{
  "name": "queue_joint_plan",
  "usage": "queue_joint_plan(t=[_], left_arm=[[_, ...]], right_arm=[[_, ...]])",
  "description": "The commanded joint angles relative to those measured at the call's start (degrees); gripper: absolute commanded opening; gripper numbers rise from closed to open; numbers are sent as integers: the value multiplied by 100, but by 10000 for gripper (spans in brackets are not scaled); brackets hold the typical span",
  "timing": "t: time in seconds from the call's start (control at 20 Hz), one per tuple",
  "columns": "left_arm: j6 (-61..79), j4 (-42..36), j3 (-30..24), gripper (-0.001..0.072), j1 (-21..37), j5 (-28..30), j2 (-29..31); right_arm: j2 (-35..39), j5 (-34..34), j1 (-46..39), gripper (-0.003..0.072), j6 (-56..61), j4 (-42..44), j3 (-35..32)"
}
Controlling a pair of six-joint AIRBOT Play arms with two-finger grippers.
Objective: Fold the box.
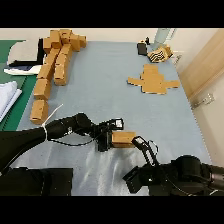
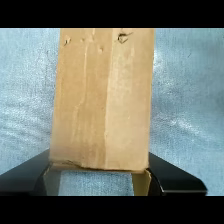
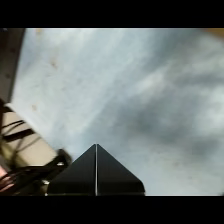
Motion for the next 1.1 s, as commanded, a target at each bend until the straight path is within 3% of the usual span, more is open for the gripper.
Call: queue_joint_plan(t=[0.0, 0.15, 0.35, 0.55, 1.05], left_arm=[[0, 0, -2, 446, -2, -2, 2], [0, 0, -2, 445, -2, 0, 2], [0, 0, -2, 446, -2, 0, 2], [0, 0, -2, 446, -2, 0, 2], [0, 0, -2, 446, -2, 0, 2]], right_arm=[[146, 1211, -125, 1, -131, 1078, -273], [549, 1810, -614, 0, -162, 1126, -391], [997, 2721, -1351, 0, -153, 1668, -1082], [984, 3681, -1626, 0, 750, 1690, -1567], [984, 3698, -2286, 1, 977, 1436, -1827]])
